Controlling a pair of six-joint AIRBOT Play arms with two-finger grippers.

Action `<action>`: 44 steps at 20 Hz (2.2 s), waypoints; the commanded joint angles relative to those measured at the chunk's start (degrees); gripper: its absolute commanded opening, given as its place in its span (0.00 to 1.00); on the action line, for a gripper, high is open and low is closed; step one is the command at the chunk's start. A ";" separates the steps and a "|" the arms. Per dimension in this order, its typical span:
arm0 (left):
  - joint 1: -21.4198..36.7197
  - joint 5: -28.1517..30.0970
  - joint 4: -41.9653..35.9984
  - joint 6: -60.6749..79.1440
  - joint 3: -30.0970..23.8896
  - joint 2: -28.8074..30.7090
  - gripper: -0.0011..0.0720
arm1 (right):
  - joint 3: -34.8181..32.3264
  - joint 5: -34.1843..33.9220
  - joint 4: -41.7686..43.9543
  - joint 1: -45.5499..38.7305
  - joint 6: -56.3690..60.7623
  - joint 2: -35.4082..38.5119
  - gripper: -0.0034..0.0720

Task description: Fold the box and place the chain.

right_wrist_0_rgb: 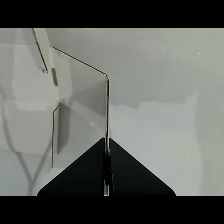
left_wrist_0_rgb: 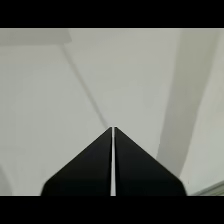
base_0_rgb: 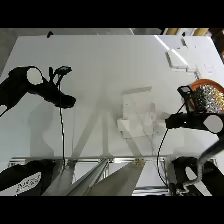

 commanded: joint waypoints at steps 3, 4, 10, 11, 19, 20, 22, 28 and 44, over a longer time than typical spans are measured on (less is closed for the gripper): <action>0.00 6.19 -21.18 10.99 -0.04 -3.89 0.55 | -0.63 -2.12 1.29 4.04 0.94 0.74 0.07; -0.26 6.19 -29.59 17.62 -0.04 -5.79 0.55 | -0.63 -2.16 1.29 4.04 0.94 0.74 0.07; -7.56 8.92 -55.84 39.78 1.68 -15.10 0.59 | -0.63 -2.36 1.29 4.04 0.94 0.74 0.07; -8.94 8.94 -54.88 39.74 2.86 -16.13 0.65 | -0.63 -2.49 1.27 4.04 0.94 0.72 0.07; -15.15 9.90 -47.56 35.87 7.52 -23.45 0.73 | -0.63 -3.21 1.29 4.04 0.94 0.74 0.07; -15.96 10.12 -47.56 36.17 7.52 -23.89 0.71 | -0.63 -3.43 1.29 4.04 0.92 0.74 0.07; -17.49 11.43 -47.54 37.53 7.52 -24.46 0.71 | -0.63 -3.67 1.29 4.04 0.94 0.74 0.07; -16.90 10.91 -45.16 41.29 7.52 -24.39 0.35 | -0.63 -3.58 1.29 4.04 0.94 0.74 0.07; -25.33 14.86 -28.37 64.11 -0.11 -6.23 0.01 | 7.54 8.59 3.72 4.04 -5.86 12.31 0.58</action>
